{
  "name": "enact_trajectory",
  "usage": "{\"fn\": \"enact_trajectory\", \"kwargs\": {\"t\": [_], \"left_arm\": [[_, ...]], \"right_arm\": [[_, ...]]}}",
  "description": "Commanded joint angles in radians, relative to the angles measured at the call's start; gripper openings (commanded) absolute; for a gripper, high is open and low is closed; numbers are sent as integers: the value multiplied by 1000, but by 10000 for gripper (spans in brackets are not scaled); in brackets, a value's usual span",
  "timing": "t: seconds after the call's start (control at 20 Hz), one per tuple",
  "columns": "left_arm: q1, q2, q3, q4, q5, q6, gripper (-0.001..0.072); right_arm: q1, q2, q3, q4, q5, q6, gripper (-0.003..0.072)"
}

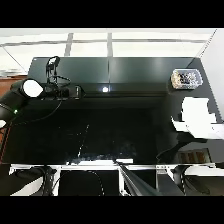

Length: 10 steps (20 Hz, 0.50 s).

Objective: Fold the box and place the chain.

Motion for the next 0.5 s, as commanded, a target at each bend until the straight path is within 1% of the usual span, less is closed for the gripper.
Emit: {"fn": "enact_trajectory", "kwargs": {"t": [0.0, 0.05, 0.15, 0.3, 0.4, 0.45], "left_arm": [[1, -1, 1, -42, -8, -25, 711], [0, -1, 1, -41, -10, -24, 711], [0, -1, 1, -41, -8, -24, 711], [1, -1, 1, -26, -8, -20, 711], [0, -1, 1, -32, -14, -21, 711], [0, -1, 1, -32, -23, -20, 711]], "right_arm": [[6, -6, 3, -13, 66, -27, 145], [6, 5, 3, 12, 58, -28, 15], [13, 51, 3, 113, 48, -40, 14], [34, 168, -1, 342, 30, -40, 14], [83, 261, -46, 486, 11, -56, 15], [122, 310, -82, 531, 3, -63, 15]]}}
